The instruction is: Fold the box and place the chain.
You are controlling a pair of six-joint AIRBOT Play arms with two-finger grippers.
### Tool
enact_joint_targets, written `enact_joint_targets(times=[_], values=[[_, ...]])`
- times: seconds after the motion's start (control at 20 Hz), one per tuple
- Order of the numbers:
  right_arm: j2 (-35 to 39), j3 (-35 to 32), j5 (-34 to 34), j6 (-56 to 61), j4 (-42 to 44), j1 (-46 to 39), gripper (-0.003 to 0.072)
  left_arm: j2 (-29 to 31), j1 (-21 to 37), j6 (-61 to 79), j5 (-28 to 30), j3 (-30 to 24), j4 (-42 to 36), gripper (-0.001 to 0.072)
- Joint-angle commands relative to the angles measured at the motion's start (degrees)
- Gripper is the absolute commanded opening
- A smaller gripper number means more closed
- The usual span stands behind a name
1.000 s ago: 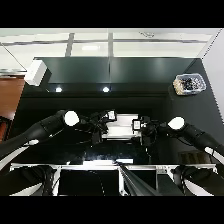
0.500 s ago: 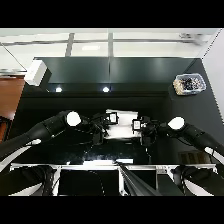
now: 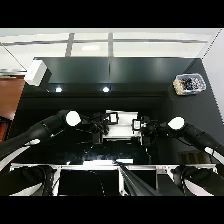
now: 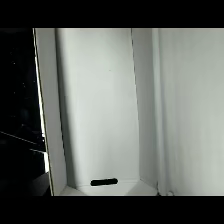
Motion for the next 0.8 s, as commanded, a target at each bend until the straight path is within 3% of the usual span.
enact_joint_targets(times=[0.0,0.15,0.35,0.5,0.75], values=[[-0.02,0.07,0.07,0.0,-0.2,0.04,0.0416,3.85,2.36,-12.83,-5.27,2.58,9.73,0.003],[-0.02,0.07,0.11,0.0,-0.2,0.04,0.0416,9.29,9.9,-28.3,-14.21,2.91,20.5,0.0029],[-0.02,0.07,0.22,0.0,-0.17,0.07,0.0416,10.8,22.8,-42.71,-24.98,2.47,22.05,0.003],[-0.02,0.07,0.2,0.0,-0.2,0.07,0.0416,10.78,28.15,-59.28,-24.72,-1.07,21.38,0.0031],[-0.02,0.07,0.2,0.0,-0.2,0.07,0.0416,8.11,31.21,-64.08,-19.26,-10.75,0.52,0.003]])
